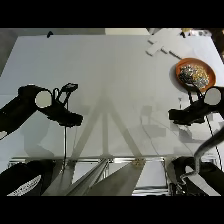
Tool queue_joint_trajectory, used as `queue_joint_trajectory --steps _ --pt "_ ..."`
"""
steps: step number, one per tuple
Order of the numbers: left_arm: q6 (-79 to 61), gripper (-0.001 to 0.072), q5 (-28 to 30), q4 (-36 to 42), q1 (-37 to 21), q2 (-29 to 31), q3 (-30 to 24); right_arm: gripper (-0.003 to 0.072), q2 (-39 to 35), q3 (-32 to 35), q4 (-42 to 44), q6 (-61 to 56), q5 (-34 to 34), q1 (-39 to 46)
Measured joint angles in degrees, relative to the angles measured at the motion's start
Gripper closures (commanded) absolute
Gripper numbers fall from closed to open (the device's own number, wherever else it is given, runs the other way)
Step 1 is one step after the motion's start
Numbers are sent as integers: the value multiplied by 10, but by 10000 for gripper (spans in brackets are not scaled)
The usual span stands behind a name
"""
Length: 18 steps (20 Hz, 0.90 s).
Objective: Fold the box and place the chain.
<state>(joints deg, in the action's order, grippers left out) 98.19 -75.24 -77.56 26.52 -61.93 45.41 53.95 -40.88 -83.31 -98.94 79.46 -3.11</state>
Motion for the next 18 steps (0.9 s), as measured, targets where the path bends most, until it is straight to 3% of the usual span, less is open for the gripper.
queue_joint_trajectory --steps 7,13,14,15,16,18 --pt "0 702 0 0 0 0 0 678 0 -34 -45 31 14 16" --pt "0 702 0 0 0 0 0 659 32 -145 -146 98 45 233" --pt "0 702 0 0 0 0 0 454 44 -154 -146 103 39 273" --pt "0 702 0 0 0 0 0 139 61 -161 -146 108 35 313" --pt "0 702 0 0 0 0 0 52 79 -165 -142 114 32 347" --pt "0 702 0 0 0 0 0 52 122 -176 -134 132 36 404"
